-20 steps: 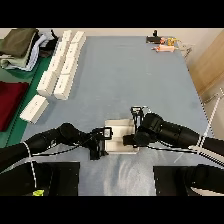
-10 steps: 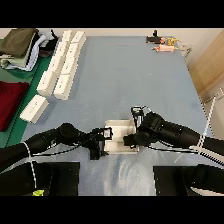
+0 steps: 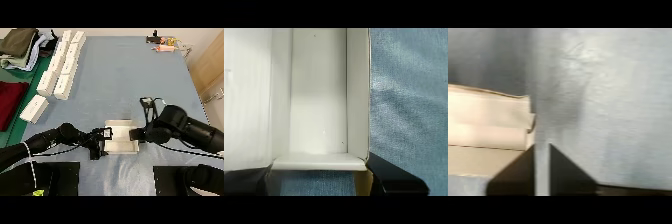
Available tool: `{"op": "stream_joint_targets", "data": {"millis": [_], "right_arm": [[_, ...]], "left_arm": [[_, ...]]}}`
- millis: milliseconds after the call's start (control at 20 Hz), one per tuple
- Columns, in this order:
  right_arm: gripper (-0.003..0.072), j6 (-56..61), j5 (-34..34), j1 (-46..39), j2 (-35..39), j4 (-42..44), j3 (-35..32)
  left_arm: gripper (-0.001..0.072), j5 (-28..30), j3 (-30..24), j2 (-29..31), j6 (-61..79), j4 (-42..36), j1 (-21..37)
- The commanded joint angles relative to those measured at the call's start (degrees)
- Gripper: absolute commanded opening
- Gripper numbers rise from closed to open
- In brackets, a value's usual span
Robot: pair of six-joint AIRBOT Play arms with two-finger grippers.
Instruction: Fold the box.
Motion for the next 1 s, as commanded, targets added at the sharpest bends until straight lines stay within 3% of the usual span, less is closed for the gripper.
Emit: {"op": "stream_joint_targets", "data": {"millis": [0,100,200,300,400,450,700,950], "right_arm": [[0.0003,-3.41,-5.38,-7.02,3.89,-3.43,1.25],[0.0002,-10.73,-4.2,-14.97,2.49,0.37,1.25],[0.0002,-21.38,0.24,-23.45,-1.46,9.62,1.25],[0.0002,-36.28,3.41,-31.5,-7.72,27.3,1.27],[0.0002,-50.64,1.27,-37.94,-15.52,44.48,1.64],[0.0002,-54.62,0.26,-39.89,-18.93,49.05,2.16],[0.0002,-65.22,-6.73,-40.76,-28.09,54.25,6.08],[0.0003,-74.71,-15.45,-36.72,-27.23,54.77,6.67]], "left_arm": [[0.0525,0.02,0.02,0.02,-0.02,0.0,0.0],[0.0525,0.02,0.02,0.02,-0.02,0.0,0.0],[0.0525,0.02,0.02,0.02,-0.02,0.0,0.0],[0.0525,0.02,0.02,0.04,0.0,0.0,0.0],[0.0525,0.02,0.02,0.04,-0.02,0.0,0.0],[0.0525,0.02,0.02,0.04,-0.02,0.0,0.0],[0.0525,0.02,0.02,0.02,-0.02,0.0,0.0],[0.0525,0.02,0.02,0.02,-0.02,0.0,0.0]]}}
